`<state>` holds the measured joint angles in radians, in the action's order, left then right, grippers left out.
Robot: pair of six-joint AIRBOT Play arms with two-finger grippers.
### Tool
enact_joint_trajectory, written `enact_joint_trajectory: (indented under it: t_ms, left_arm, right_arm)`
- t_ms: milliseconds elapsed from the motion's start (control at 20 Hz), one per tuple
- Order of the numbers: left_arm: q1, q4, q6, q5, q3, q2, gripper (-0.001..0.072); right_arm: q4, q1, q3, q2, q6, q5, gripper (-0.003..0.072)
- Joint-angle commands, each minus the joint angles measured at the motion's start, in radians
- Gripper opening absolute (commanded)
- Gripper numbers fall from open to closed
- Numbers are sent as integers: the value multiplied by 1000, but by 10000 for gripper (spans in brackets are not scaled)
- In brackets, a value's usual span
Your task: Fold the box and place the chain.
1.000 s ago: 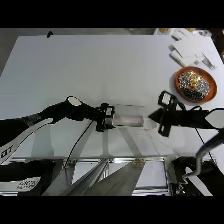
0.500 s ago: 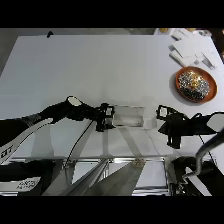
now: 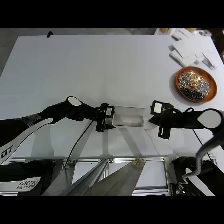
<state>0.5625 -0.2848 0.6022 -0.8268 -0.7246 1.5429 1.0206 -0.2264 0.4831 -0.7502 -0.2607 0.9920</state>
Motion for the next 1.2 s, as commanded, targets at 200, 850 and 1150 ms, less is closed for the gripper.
enact_joint_trajectory:
  t_ms: [200, 850, 1150]
  left_arm:
    - [0, 0, 0, 0, 0, 0, 69]
    - [0, 0, 0, 0, 0, 0, 69]
    - [0, 0, 0, 0, 0, 0, 69]
  right_arm:
    - [78, -49, 0, -115, 77, -152, 207]
    - [-61, -48, -21, -270, 341, -143, 195]
    - [-180, -49, -22, -325, 375, -150, 195]
